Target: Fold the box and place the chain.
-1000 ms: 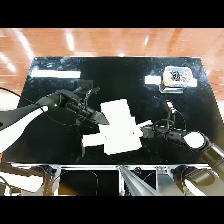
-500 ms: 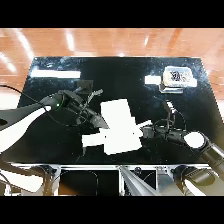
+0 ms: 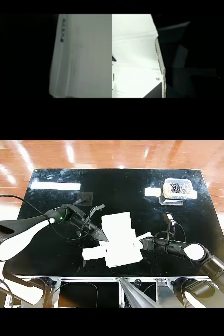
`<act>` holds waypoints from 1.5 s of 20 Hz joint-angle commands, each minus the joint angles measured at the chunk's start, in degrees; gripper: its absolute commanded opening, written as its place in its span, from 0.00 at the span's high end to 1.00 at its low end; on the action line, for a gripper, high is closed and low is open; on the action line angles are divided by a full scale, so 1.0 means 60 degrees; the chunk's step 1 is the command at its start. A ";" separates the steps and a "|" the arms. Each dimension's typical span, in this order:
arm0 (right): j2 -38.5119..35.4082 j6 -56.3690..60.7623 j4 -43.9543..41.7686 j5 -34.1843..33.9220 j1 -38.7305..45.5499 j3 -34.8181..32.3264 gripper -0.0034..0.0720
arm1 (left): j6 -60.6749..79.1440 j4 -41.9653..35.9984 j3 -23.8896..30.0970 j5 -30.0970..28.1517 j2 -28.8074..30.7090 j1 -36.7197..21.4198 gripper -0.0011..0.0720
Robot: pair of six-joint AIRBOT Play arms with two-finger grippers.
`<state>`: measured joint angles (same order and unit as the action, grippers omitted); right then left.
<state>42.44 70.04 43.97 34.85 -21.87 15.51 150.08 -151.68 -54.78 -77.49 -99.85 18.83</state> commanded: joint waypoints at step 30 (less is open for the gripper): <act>-0.0007 -0.0182 0.4550 0.5115 0.3585 0.4455 0.01 | 0.3636 0.2936 0.1118 0.5045 0.3413 0.1628 0.96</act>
<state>42.44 69.23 68.36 66.43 -0.73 41.50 171.43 -137.78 -53.36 -57.21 -83.35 25.61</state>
